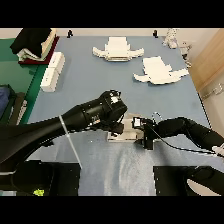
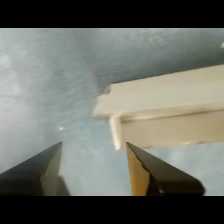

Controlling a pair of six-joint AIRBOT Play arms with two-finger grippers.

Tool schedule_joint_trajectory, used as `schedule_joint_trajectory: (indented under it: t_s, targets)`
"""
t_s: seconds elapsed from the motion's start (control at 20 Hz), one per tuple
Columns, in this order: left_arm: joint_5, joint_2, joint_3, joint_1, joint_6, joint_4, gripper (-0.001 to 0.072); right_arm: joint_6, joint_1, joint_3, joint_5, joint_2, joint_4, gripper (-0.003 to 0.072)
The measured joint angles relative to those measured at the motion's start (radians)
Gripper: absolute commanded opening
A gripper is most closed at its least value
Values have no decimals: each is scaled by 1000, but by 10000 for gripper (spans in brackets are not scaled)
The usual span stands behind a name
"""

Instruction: Fold the box.

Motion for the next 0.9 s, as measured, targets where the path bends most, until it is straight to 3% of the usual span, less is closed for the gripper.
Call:
schedule_joint_trajectory:
  t_s: [0.15, 0.4, 0.55, 0.75, 0.8, 0.85, 0.9]
  targets:
    - [-70, 42, 1, 0, 76, 11, 15, 0, 0, 0, 0, 0, 0, 408]
    - [-66, 72, -4, 5, 272, 17, 14, 1, 0, 0, 0, 0, 0, 407]
    - [23, 154, -71, 58, 452, -10, 14, 1, 0, 0, 0, 0, 0, 407]
    - [230, 332, -272, 217, 895, -149, 20, 1, 0, 0, 0, 0, 0, 407]
    - [272, 368, -323, 264, 1025, -192, 289, 1, 0, 0, 0, 0, 0, 407]
    - [314, 400, -376, 316, 1161, -239, 690, 1, 0, 0, 0, 0, 0, 407]
    - [355, 423, -425, 364, 1290, -291, 685, 1, 0, 0, 0, 0, 0, 407]
